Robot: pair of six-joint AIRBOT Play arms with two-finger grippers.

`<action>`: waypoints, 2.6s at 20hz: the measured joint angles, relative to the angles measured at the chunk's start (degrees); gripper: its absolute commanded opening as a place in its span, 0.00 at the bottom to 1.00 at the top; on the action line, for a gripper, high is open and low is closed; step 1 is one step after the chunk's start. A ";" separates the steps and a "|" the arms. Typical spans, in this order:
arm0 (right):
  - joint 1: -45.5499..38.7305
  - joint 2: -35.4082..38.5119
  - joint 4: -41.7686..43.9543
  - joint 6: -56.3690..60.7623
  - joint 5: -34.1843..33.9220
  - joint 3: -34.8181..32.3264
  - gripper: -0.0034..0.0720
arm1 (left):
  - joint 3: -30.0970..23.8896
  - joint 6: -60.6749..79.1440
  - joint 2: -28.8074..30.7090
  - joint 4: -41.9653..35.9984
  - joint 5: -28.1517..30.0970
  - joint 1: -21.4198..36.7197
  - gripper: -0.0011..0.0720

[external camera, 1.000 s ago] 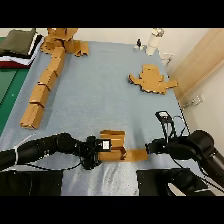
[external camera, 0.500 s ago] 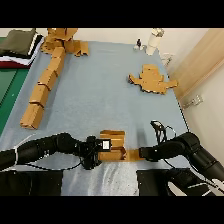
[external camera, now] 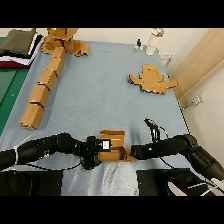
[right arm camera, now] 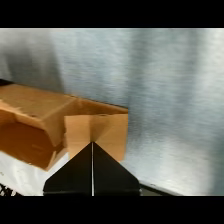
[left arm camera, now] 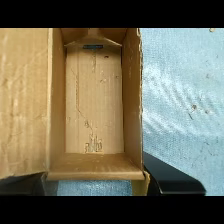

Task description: Fold the box.

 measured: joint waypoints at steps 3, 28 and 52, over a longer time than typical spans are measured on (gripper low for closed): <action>0.00 1.73 0.28 -0.31 0.31 0.15 0.05 | 0.00 0.00 0.00 0.00 0.00 0.00 0.62; -0.31 0.11 -3.45 6.05 4.28 -3.04 0.05 | 0.00 0.02 0.00 0.00 0.00 0.00 0.62; 6.01 1.20 1.49 3.76 3.41 1.60 0.69 | 0.00 0.02 0.00 0.00 0.00 0.00 0.62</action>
